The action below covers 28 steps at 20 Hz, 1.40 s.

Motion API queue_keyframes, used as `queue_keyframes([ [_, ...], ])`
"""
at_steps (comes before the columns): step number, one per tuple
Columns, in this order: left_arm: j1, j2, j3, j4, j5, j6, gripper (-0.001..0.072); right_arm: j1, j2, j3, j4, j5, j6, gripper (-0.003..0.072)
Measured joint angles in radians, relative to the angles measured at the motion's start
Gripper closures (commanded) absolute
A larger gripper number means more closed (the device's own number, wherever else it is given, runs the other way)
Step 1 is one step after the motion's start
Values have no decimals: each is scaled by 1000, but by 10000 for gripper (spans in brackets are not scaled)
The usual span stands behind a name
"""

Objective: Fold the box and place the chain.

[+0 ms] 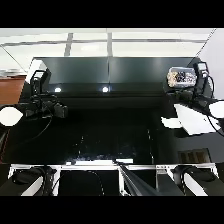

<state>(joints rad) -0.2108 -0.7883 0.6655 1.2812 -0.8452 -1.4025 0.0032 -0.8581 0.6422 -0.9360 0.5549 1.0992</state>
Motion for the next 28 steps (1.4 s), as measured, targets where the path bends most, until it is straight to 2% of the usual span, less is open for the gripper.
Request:
queue_keyframes([
  [2,0,0,0,0,0,0,682,1,0,0,75,-46,0,-33],
  [4,0,-2,0,-5,21,0,683,-3,0,0,70,-86,0,-32],
  [7,0,-15,0,-11,98,0,683,-64,-2,0,-14,-106,55,-29],
  [9,0,-24,0,-12,142,0,683,-171,-10,2,-102,-116,166,-29],
  [12,0,-34,0,-14,185,0,680,-425,-57,35,-200,-97,292,-29],
  [13,0,-37,0,-14,192,0,557,-514,-85,57,-219,-77,313,-29],
  [14,0,-41,0,-14,206,0,50,-603,-119,87,-232,-48,326,-29],
  [15,0,-48,0,-14,214,0,-4,-693,-164,125,-243,-13,330,-29],
  [18,0,-86,0,-16,232,-11,-3,-895,-335,285,-245,118,269,-29],
  [21,0,-135,0,-16,217,-19,-3,-996,-544,488,-241,323,128,-29],
  [25,0,-185,0,-24,189,-20,-3,-1011,-770,674,-208,626,-151,-28],
  [28,-1,-198,3,-43,182,-23,-3,-975,-834,719,-192,692,-300,-13],
])
